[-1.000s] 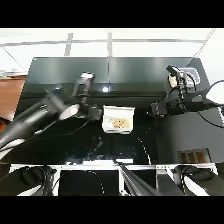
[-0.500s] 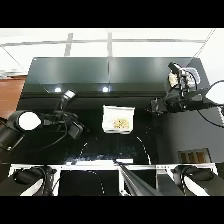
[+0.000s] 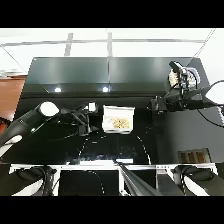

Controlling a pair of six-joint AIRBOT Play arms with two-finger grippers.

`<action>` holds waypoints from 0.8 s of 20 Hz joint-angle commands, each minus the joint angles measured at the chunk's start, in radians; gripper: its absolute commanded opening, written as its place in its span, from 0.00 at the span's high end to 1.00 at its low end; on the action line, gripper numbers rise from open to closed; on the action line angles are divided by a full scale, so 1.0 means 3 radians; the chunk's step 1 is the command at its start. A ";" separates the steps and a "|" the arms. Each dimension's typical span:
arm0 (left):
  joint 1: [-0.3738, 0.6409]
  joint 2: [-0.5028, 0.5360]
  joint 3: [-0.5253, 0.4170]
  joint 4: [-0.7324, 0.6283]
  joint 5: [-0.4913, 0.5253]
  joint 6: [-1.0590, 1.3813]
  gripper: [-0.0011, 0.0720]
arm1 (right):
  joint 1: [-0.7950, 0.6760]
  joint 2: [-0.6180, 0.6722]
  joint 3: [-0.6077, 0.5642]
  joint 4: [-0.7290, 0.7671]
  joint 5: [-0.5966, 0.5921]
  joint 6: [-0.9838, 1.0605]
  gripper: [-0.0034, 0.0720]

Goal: Fold the box and place the chain.

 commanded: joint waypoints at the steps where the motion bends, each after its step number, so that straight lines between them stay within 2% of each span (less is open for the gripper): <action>1: -0.0004 -0.0458 0.0181 -0.0066 -0.0090 0.0300 0.00 | 0.0003 0.0003 -0.0001 0.0004 0.0023 0.0001 0.61; 4: 0.0003 -0.0540 0.0182 -0.0095 0.0028 0.0301 0.00 | 0.0006 0.0003 -0.0001 0.0003 0.0081 0.0001 0.61; 7: -0.0003 -0.0581 0.0182 -0.0132 0.0003 0.0491 0.00 | 0.0006 0.0003 -0.0001 0.0015 0.0072 0.0022 0.61; 12: -0.0010 -0.0641 0.0226 -0.0538 -0.0003 0.0539 0.00 | 0.0019 0.0003 -0.0001 0.0018 0.0079 0.0051 0.61; 16: -0.0043 -0.0669 0.0248 -0.0540 0.0005 0.0538 0.01 | 0.0019 0.0001 -0.0001 0.0017 0.0072 0.0051 0.61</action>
